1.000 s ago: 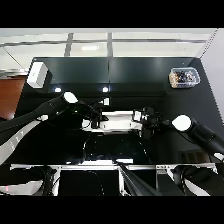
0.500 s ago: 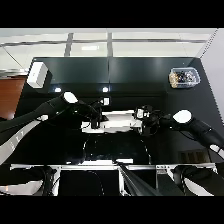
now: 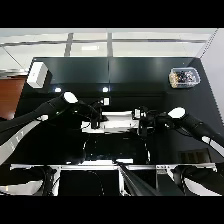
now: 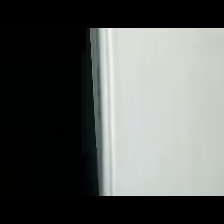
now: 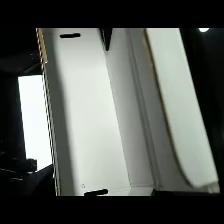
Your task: Fold the box and place the chain.
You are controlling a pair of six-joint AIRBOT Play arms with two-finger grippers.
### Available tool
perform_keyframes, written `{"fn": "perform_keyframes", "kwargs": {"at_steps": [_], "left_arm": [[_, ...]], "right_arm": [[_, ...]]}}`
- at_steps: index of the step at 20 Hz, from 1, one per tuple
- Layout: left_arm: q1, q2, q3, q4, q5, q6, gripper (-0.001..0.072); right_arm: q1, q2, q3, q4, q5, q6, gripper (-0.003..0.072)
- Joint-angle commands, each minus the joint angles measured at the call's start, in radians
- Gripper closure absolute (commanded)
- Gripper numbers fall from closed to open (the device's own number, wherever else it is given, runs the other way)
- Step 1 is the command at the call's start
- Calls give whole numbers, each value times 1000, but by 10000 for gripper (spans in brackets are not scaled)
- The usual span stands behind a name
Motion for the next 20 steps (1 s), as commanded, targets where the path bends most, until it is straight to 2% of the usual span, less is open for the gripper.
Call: {"fn": "perform_keyframes", "kwargs": {"at_steps": [1, 13, 20], "left_arm": [[0, 0, 0, 0, 3, -1, 686], [0, 0, 0, 0, 5, -1, 686], [0, 0, 0, -1, 5, -1, 686]], "right_arm": [[0, -38, 4, -11, 18, -11, -10], [43, -65, 28, -194, -21, 143, -10], [51, -68, 31, -207, -35, 163, -9]]}}
